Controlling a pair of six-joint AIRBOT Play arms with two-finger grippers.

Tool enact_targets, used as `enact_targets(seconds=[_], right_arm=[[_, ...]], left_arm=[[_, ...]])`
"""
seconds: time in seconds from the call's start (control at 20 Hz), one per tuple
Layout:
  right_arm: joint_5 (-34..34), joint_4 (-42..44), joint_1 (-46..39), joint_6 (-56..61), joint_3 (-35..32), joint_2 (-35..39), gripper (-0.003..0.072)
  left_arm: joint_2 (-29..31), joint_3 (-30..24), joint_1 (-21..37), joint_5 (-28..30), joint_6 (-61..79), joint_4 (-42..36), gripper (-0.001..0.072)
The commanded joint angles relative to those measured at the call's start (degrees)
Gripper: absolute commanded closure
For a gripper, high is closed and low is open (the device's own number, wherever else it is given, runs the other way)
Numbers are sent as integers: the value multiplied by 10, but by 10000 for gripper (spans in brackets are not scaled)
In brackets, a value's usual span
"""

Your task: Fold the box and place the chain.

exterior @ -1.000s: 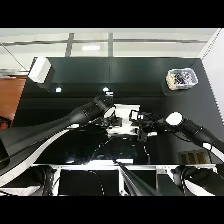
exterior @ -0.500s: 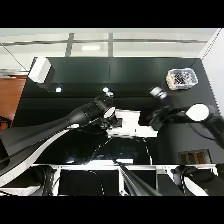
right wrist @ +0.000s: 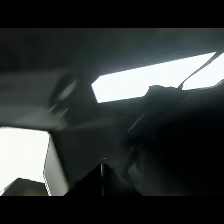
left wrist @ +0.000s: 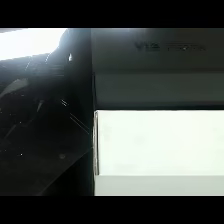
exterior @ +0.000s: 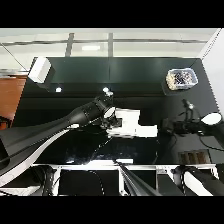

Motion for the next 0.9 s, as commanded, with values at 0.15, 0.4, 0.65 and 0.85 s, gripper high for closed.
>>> enact_targets(seconds=[0.15,0.4,0.65,0.85], right_arm=[[58,185,75,-182,18,-109,669],[117,165,75,-188,91,-109,443],[132,162,82,-164,104,-109,153],[124,154,112,-124,104,-109,154]], left_arm=[[0,0,1,0,0,0,681],[0,0,1,0,0,0,681],[0,0,1,0,0,0,681],[0,0,1,0,0,0,681]])
